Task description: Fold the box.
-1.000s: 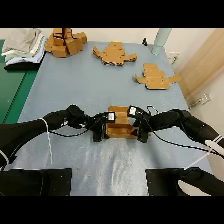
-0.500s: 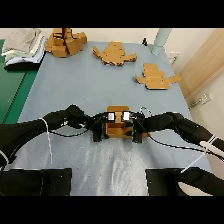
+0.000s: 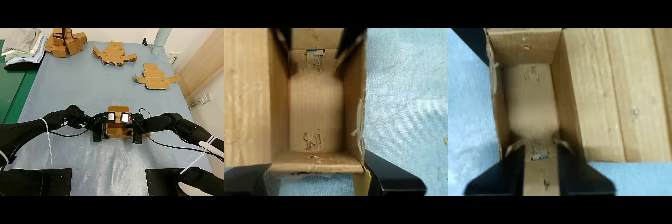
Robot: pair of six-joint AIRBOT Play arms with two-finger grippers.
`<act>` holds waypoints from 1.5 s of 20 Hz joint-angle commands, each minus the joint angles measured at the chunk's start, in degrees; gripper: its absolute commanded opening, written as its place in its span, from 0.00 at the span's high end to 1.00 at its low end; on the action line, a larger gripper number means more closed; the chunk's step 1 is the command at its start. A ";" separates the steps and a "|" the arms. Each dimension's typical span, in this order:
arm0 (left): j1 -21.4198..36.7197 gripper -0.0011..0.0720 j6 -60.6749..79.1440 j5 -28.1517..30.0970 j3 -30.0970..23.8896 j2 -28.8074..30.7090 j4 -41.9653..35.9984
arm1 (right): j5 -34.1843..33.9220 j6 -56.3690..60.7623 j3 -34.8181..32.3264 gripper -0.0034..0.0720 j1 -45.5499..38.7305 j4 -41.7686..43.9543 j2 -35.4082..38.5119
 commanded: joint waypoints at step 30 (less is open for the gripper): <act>0.02 0.26 -0.02 0.04 0.00 0.00 0.02 | -6.25 63.36 -2.12 0.95 -10.27 -7.19 3.52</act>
